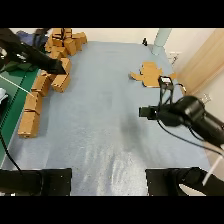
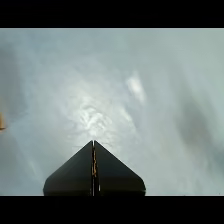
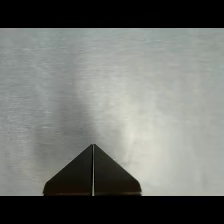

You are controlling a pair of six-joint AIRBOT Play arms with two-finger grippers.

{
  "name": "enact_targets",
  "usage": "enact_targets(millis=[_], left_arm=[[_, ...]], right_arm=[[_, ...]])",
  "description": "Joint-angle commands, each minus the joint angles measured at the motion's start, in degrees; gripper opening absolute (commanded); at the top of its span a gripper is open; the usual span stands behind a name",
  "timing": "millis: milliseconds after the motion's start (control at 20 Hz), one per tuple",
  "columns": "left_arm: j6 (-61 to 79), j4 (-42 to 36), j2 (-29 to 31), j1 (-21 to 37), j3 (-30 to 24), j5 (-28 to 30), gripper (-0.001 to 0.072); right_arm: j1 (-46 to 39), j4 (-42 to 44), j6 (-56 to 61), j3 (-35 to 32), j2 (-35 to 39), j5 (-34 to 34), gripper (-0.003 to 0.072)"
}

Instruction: Fold the box.

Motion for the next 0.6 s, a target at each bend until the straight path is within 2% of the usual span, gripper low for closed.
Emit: enact_targets(millis=[0, 250, 450, 550], left_arm=[[-3.2, 5.4, 3.2, -8.9, -3.9, 1.6, 0.0006], [-4.7, 6.9, 15.8, -21.0, -23.6, 11.3, 0.0006], [-8.3, 6.9, 24.0, -25.9, -38.3, 19.4, 0.0007], [-8.8, 6.9, 26.0, -27.1, -41.6, 20.8, 0.0011]], right_arm=[[-5.7, 15.9, -17.6, 9.2, -10.8, 1.2, 0.0005], [-5.6, 24.6, -24.5, 20.2, -24.2, -3.2, 0.0005], [-5.2, 25.7, -26.5, 21.2, -27.3, -2.8, 0.0005], [-5.2, 26.0, -26.4, 21.2, -27.4, -2.8, 0.0005]])
